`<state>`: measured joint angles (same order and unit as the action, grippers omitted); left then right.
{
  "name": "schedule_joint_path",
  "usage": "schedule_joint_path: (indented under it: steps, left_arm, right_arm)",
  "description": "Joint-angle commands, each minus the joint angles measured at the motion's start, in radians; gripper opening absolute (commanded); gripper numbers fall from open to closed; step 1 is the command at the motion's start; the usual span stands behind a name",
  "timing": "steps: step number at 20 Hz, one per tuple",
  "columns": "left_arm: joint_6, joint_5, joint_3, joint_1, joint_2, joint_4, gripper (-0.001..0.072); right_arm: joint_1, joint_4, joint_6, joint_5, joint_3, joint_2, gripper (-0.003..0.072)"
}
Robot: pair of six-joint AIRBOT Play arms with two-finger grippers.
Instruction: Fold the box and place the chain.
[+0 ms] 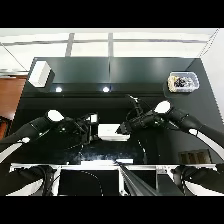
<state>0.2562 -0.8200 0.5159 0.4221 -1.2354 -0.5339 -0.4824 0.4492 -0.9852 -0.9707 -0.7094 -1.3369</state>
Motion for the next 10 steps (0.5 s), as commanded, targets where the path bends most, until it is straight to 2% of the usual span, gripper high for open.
schedule_joint_path:
  steps: [1, 5, 9, 10]
  left_arm:
    - [-0.001, -0.001, 0.001, 0.000, -0.001, 0.000, 0.0396]
    - [-0.002, -0.001, 0.001, 0.000, -0.001, 0.000, 0.0396]
    - [-0.002, -0.001, 0.002, -0.002, 0.004, -0.001, 0.0414]
    - [-0.002, -0.004, 0.002, -0.002, 0.011, -0.006, 0.0575]
  right_arm:
    - [0.001, 0.023, -0.002, -0.002, 0.000, -0.001, 0.0006]
    - [0.056, 0.024, 0.010, -0.166, -0.048, 0.063, 0.0006]
    - [0.209, 0.027, 0.002, -0.302, -0.094, 0.233, 0.0006]
    - [0.260, 0.036, -0.007, -0.317, -0.096, 0.284, 0.0006]
